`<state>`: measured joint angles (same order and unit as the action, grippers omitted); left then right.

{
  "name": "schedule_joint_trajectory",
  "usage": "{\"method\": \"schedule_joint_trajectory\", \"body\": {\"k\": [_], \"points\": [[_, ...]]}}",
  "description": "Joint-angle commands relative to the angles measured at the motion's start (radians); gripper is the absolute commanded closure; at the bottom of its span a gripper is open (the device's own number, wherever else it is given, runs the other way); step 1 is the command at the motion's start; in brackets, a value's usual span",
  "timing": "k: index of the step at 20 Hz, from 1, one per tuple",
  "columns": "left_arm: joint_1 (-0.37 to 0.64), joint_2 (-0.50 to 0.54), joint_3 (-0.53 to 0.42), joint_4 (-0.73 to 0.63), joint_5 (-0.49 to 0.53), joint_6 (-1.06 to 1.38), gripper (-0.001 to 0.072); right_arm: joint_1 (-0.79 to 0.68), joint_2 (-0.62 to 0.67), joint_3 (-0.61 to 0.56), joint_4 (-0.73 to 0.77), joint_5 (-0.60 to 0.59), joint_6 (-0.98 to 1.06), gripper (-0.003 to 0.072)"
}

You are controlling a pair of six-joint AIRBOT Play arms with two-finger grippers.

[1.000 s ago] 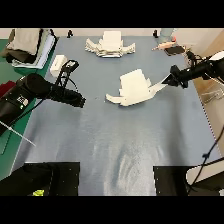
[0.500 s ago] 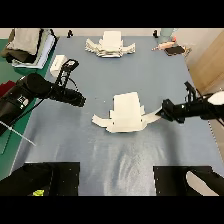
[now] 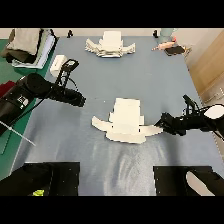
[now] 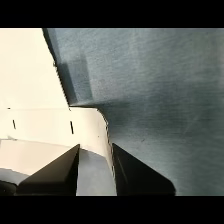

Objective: Fold the box.

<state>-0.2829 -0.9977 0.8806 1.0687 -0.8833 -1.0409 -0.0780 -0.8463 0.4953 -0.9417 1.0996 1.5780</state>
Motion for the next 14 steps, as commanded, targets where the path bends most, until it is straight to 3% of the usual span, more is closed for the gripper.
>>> {"method": "schedule_joint_trajectory", "body": {"k": [1,5,8,9,10,11,12,14], "points": [[0.000,0.000,-0.001,0.000,-0.014,0.000,0.0690,-0.004,-0.084,0.058,-0.031,0.075,-0.043,0.0372],[0.000,0.000,-0.001,0.000,-0.029,0.000,0.0690,-0.004,-0.241,0.129,-0.004,0.149,-0.140,0.0390],[0.000,0.000,0.000,-0.004,-0.047,-0.008,0.0688,-0.003,-0.324,0.137,0.114,0.167,-0.246,0.0398],[0.000,0.000,0.000,-0.014,-0.052,-0.008,0.0614,-0.002,-0.341,0.137,0.143,0.172,-0.272,0.0414],[0.000,0.000,0.000,-0.024,-0.055,-0.008,0.0292,-0.001,-0.354,0.138,0.150,0.180,-0.292,0.0443],[0.000,0.000,0.000,-0.042,-0.057,-0.008,0.0226,-0.001,-0.364,0.138,0.150,0.184,-0.310,0.0495],[0.000,0.000,0.003,-0.051,-0.064,-0.007,0.0316,-0.001,-0.368,0.138,0.151,0.182,-0.329,0.0588],[0.002,0.000,0.014,-0.066,-0.074,-0.024,0.0355,-0.001,-0.367,0.139,0.176,0.183,-0.383,0.0683]]}}
